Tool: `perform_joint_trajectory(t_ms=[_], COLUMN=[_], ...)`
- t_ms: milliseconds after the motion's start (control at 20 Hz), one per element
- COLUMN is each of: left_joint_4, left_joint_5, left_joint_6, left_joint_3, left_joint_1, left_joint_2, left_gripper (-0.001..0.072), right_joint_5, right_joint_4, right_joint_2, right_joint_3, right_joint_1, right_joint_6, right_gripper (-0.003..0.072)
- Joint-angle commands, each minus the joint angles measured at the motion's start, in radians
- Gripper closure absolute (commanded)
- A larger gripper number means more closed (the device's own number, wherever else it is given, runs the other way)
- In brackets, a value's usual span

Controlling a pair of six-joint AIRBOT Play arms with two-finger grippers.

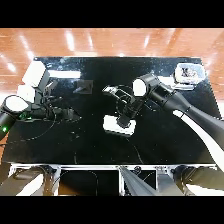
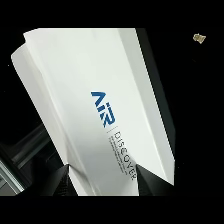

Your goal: Fold the box and place the chain.

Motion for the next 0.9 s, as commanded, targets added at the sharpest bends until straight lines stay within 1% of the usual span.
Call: perform_joint_trajectory(t_ms=[0,200,400,850], left_joint_4=[0.001,0.001,0.001,0.001], left_joint_5=[0.0,-0.002,0.0,0.0], left_joint_6=[0.001,0.001,0.001,0.001], left_joint_3=[0.0,0.0,0.0,0.0], left_joint_1=[0.001,0.001,0.001,0.001], left_joint_2=[-0.001,-0.001,-0.001,-0.001], left_gripper=[0.0195,0.0195,0.0195,0.0195], right_joint_5=[0.002,0.06,0.059,0.015], right_joint_4=[-0.002,-0.01,-0.017,-0.037], right_joint_2=[0.001,0.001,0.001,0.001], right_joint_3=[0.0,0.0,0.0,0.0], right_joint_1=[0.0,0.0,0.0,0.0], right_joint_6=[-0.005,-0.005,-0.011,-0.01], right_gripper=[0.02,0.02,0.0201,0.0201])
